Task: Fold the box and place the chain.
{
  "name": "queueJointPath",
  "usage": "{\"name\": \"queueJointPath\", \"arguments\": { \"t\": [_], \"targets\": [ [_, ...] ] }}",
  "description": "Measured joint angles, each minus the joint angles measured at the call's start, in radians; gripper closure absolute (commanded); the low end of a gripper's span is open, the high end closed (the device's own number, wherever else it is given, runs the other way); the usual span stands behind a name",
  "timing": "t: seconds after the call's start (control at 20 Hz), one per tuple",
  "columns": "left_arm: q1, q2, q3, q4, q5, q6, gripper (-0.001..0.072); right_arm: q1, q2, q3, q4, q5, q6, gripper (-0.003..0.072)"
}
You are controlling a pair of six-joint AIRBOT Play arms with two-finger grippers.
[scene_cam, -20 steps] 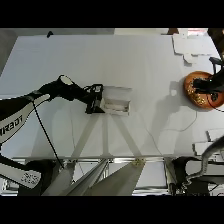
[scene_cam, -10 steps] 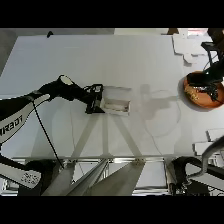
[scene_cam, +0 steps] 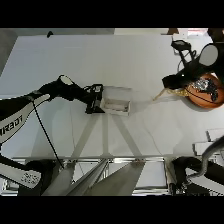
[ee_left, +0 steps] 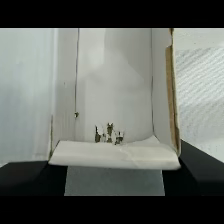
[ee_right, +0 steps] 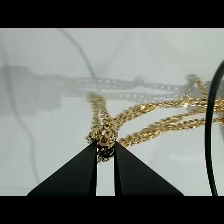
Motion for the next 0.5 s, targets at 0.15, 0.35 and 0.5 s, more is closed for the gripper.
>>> {"name": "queueJointPath", "arguments": {
  "t": [0.15, 0.35, 0.5],
  "targets": [
    [0.0, 0.0, 0.0, 0.0, 0.0, 0.0, 0.0334, 0.093, 0.001, 0.0, 0.002, -0.018, 0.033, 0.0681],
    [0.0, 0.0, 0.0, 0.0, 0.0, 0.0, 0.0334, 0.203, 0.001, 0.0, 0.002, -0.06, 0.075, 0.0681],
    [0.0, 0.0, 0.0, 0.0, 0.0, 0.0, 0.0334, 0.282, 0.001, 0.0, 0.013, -0.11, 0.09, 0.0681]
  ]
}}
